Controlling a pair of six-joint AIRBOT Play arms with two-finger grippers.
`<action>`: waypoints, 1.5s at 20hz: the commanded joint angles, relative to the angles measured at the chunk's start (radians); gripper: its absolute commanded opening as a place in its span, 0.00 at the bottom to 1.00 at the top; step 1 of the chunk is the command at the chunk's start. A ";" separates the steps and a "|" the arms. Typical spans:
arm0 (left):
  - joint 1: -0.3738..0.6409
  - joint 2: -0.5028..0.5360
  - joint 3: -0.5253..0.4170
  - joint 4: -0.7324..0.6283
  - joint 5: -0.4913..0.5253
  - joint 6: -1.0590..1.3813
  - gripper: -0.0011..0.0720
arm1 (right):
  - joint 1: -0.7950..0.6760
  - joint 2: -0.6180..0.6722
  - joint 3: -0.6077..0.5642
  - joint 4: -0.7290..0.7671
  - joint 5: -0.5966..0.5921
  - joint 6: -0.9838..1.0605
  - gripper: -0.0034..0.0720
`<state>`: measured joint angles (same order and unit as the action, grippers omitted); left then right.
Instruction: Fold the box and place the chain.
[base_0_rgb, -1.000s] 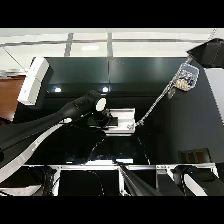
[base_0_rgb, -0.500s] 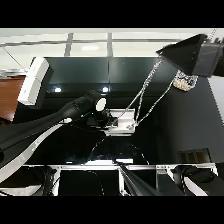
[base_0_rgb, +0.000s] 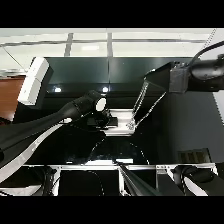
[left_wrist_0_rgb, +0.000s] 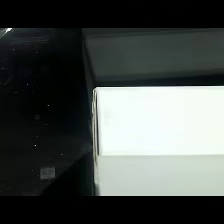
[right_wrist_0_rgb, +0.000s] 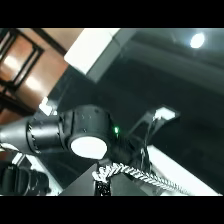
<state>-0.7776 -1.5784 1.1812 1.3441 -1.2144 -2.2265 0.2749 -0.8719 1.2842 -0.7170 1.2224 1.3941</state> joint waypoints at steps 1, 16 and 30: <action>0.000 -0.001 0.000 0.000 0.001 0.000 0.06 | 0.002 -0.002 -0.057 0.002 0.016 0.008 0.07; 0.000 -0.001 0.000 0.000 0.001 0.000 0.06 | 0.017 -0.079 -0.494 -0.089 -0.229 0.038 0.54; 0.000 -0.001 0.000 -0.003 0.000 0.000 0.06 | -0.462 -0.647 -0.163 -0.377 -0.529 0.211 0.87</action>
<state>-0.7776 -1.5784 1.1812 1.3422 -1.2140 -2.2265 -0.1596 -1.3392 0.9768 -1.1046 0.6632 1.5429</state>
